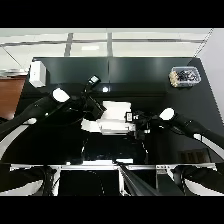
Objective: Fold the box and place the chain.
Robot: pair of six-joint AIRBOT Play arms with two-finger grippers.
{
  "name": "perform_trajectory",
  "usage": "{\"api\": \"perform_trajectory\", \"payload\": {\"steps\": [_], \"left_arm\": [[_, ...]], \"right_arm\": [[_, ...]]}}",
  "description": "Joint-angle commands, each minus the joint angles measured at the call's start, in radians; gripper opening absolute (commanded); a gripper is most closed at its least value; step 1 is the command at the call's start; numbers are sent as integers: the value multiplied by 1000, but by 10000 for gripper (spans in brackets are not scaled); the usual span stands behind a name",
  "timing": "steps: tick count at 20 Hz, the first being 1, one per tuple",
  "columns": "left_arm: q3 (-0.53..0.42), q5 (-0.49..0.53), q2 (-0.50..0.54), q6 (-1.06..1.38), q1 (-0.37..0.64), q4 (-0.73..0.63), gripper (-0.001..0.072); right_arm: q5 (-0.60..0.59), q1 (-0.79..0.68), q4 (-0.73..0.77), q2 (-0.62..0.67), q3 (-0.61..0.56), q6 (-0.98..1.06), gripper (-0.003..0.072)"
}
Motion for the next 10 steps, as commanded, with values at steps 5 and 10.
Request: {"api": "perform_trajectory", "payload": {"steps": [5,10], "left_arm": [[55,-90,-93,-66,-14,132,26],[61,-157,100,-90,68,193,25]], "right_arm": [[0,0,1,-1,-1,0,74],[0,0,1,-1,-1,0,74]]}}
